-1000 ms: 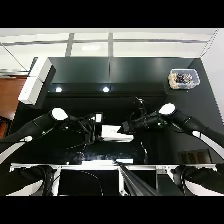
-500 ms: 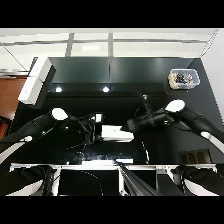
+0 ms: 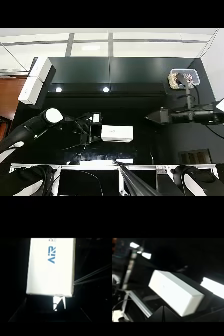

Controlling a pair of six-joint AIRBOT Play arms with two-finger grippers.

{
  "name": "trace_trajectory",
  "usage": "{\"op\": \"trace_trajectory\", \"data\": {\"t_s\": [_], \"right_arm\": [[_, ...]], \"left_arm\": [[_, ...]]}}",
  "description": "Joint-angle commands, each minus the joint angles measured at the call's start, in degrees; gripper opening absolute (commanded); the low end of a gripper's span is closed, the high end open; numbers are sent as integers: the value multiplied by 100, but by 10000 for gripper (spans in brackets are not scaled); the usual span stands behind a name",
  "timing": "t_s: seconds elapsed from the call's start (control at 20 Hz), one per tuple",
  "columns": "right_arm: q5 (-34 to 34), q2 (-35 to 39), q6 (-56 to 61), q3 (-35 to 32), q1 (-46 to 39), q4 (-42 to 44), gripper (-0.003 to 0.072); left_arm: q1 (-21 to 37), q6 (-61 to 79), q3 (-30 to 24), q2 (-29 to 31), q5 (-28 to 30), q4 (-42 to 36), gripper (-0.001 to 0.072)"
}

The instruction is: Fold the box and place the chain.

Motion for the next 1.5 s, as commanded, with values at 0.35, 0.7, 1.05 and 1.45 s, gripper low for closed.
{"op": "trace_trajectory", "data": {"t_s": [0.35,0.7,1.05,1.45], "right_arm": [[-173,192,83,7,-323,-181,13],[-192,192,83,7,-323,-184,13],[-258,192,85,7,-323,-184,13],[-382,192,114,7,-323,-181,13]], "left_arm": [[-1010,-1014,728,-278,739,-299,699],[-1169,-1104,1523,-883,470,-258,699],[-1250,-1141,1526,-1311,264,-289,699],[-1259,-1115,1528,-1314,339,-306,700]]}}
